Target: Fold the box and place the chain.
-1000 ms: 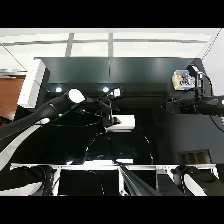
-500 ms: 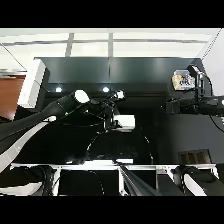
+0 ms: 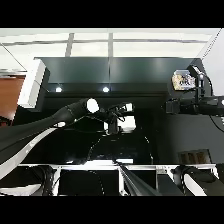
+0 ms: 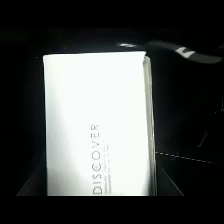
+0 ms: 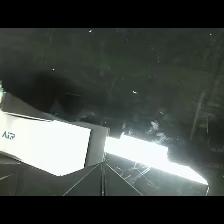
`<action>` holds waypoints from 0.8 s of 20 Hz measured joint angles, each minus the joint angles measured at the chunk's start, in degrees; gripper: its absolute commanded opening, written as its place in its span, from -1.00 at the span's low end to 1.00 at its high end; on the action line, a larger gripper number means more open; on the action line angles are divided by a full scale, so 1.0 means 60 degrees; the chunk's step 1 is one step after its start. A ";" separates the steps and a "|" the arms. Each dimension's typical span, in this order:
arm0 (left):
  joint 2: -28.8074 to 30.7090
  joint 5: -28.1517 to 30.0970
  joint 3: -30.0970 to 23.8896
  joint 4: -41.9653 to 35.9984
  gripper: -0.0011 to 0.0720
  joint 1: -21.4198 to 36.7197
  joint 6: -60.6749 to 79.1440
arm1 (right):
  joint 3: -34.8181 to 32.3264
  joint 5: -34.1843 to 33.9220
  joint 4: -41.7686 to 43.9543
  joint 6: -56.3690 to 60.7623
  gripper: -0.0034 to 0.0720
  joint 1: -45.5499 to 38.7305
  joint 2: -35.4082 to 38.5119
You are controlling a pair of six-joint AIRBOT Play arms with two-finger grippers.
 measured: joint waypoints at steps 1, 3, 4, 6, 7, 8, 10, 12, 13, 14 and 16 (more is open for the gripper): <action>0.0007 0.0044 0.0007 0.0124 -0.47 -0.0025 -0.0120 | 0.0000 0.0011 0.0000 0.0000 -0.87 0.0000 0.0000; 0.0197 -0.0240 0.0007 0.0736 -0.48 0.0044 -0.0801 | 0.0000 0.0015 -0.0004 0.0004 -0.87 0.0000 0.0000; 0.0368 -0.0612 0.0007 0.1177 -0.48 0.0193 -0.1348 | 0.0000 0.0018 -0.0022 0.0007 -0.87 0.0000 0.0000; 0.0805 -0.1512 -0.0036 0.2120 -0.48 0.0739 -0.2594 | 0.0000 0.0040 -0.0040 0.0033 -0.87 0.0000 0.0000; 0.1049 -0.2033 -0.0098 0.2528 -0.48 0.1126 -0.3257 | 0.0000 0.0044 -0.0051 0.0033 -0.87 0.0000 0.0000; 0.1344 -0.2612 -0.0204 0.2998 -0.48 0.1632 -0.3982 | 0.0000 0.0044 -0.0062 0.0033 -0.87 0.0000 0.0000; 0.1989 -0.3646 -0.0514 0.3880 -0.48 0.2852 -0.5366 | 0.0000 0.0047 -0.0062 0.0033 -0.87 0.0000 0.0000; 0.2670 -0.4484 -0.0925 0.4681 -0.48 0.4375 -0.6546 | 0.0000 0.0051 -0.0062 0.0033 -0.87 0.0000 0.0000; 0.3013 -0.4794 -0.1158 0.5049 -0.48 0.5264 -0.7005 | 0.0000 0.0051 -0.0066 0.0033 -0.87 0.0000 0.0000; 0.3286 -0.4976 -0.1370 0.5293 -0.48 0.6116 -0.7355 | 0.0000 0.0047 -0.0066 0.0029 -0.87 0.0000 0.0000; 0.3683 -0.5122 -0.1694 0.5635 -0.48 0.7960 -0.7927 | 0.0000 -0.0011 -0.0066 0.0029 -0.87 0.0000 0.0000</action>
